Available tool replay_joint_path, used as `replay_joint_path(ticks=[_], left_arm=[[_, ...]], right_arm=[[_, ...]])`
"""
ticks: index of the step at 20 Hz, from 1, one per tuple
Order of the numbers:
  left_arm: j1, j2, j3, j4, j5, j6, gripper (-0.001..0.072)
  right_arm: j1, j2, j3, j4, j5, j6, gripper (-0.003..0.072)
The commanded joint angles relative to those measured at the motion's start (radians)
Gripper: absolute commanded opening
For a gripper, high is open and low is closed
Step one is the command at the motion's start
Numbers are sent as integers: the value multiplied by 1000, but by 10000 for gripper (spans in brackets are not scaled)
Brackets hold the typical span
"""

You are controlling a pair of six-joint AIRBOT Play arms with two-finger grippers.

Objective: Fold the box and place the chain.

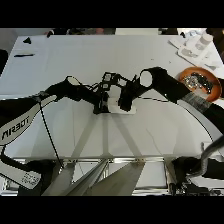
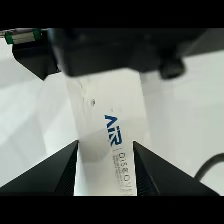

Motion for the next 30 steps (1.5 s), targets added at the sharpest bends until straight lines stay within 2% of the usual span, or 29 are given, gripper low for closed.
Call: replay_joint_path(ticks=[1,2,3,6,11,14,18,20,30], left_arm=[[0,0,0,-2,0,-5,230],[0,0,0,-2,0,-5,230],[1,0,0,-2,0,-5,230],[1,0,0,-2,0,-5,230],[0,0,0,-2,0,-5,230],[0,0,0,-2,0,-5,230],[0,0,0,-2,0,-5,230],[0,0,0,-2,0,-5,230],[0,0,0,-2,0,-5,230]], right_arm=[[1,34,-4,-13,-4,-1,351],[2,43,-4,-11,-2,-1,439],[4,51,-5,-10,-1,-1,481],[8,53,-19,13,9,-45,482],[35,53,-111,22,7,-124,484],[60,54,-158,12,-91,-129,483],[71,79,-160,-11,-153,-119,480],[71,105,-160,-69,-170,-81,480],[71,145,-160,-169,-193,-34,459]])
